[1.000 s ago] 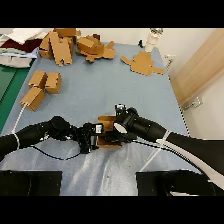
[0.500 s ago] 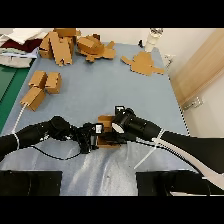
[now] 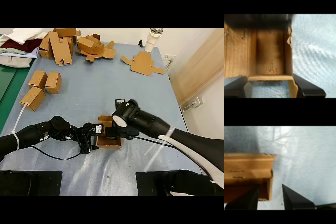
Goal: Fold the box.
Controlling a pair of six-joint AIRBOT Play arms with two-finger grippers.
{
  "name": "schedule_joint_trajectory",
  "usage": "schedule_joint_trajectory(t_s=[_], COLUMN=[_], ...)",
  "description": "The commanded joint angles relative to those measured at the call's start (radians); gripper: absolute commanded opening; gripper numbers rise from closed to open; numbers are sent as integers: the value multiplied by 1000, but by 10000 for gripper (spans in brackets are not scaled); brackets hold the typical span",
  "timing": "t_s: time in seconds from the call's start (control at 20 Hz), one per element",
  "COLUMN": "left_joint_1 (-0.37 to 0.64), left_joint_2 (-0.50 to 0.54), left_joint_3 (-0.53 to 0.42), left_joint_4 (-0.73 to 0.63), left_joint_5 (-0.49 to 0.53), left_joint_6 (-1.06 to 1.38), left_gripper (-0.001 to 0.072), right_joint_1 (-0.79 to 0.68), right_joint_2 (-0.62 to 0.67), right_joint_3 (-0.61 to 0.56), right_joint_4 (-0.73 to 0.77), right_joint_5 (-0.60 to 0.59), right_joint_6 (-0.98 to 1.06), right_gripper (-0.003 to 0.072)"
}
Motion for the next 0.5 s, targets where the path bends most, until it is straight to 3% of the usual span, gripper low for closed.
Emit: schedule_joint_trajectory(t_s=[0.0,0.15,0.2,0.3,0.45], left_joint_1=[0,0,0,0,1], left_joint_2=[-1,-1,-1,-1,-1], left_joint_3=[1,1,1,1,1], left_joint_4=[0,1,1,0,1], left_joint_5=[0,0,-1,0,0], left_joint_6=[0,0,0,0,0], left_gripper=[482,481,482,482,482], right_joint_1=[-1,-55,-114,-305,-561], right_joint_2=[109,244,279,318,269], right_joint_3=[37,22,-5,-92,-259], right_joint_4=[-61,-201,-238,-130,377], right_joint_5=[94,146,134,-72,-526], right_joint_6=[5,15,23,-13,-346], right_gripper=[420,9,3,3,3])
